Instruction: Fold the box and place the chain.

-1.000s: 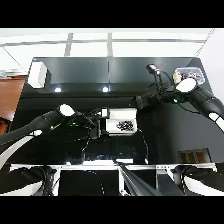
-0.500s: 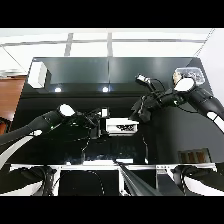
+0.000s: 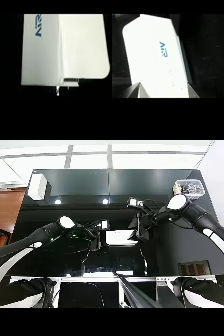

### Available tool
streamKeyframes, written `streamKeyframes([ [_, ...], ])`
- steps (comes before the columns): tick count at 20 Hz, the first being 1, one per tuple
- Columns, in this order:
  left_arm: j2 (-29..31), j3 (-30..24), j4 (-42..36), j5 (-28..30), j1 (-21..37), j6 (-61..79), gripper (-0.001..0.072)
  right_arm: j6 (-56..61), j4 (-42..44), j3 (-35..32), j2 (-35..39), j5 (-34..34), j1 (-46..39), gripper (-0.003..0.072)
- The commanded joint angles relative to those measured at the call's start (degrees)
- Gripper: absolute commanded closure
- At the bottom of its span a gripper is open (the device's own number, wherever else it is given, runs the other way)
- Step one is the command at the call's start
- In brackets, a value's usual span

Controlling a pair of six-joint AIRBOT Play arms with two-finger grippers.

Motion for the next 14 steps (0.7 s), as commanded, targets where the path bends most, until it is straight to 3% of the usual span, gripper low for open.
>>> streamKeyframes([
  [1,0.0,0.1,0.0,0.0,0.0,0.0,0.0363,-1.9,-1.5,-0.4,0.0,-2.7,2.3,0.0010],
  [5,0.0,0.1,0.0,-1.1,0.0,0.0,0.0363,-1.9,-1.8,-0.4,0.0,-3.1,2.6,0.0011],
  [6,0.0,0.1,0.0,-1.4,0.0,0.0,0.0363,-1.9,-1.8,-0.4,0.0,-3.2,2.6,0.0140],
  [7,0.0,0.1,0.0,-1.3,0.0,0.0,0.0363,-1.9,-1.8,-0.4,0.0,-3.2,2.6,0.0224],
  [8,0.0,0.1,0.0,-1.3,0.0,0.0,0.0363,-1.8,-1.8,-0.4,0.0,-3.2,2.6,0.0255],
  [14,0.0,0.1,0.0,-1.3,0.0,0.0,0.0363,-1.8,-1.8,-0.4,0.2,-3.6,2.7,0.0262],
])
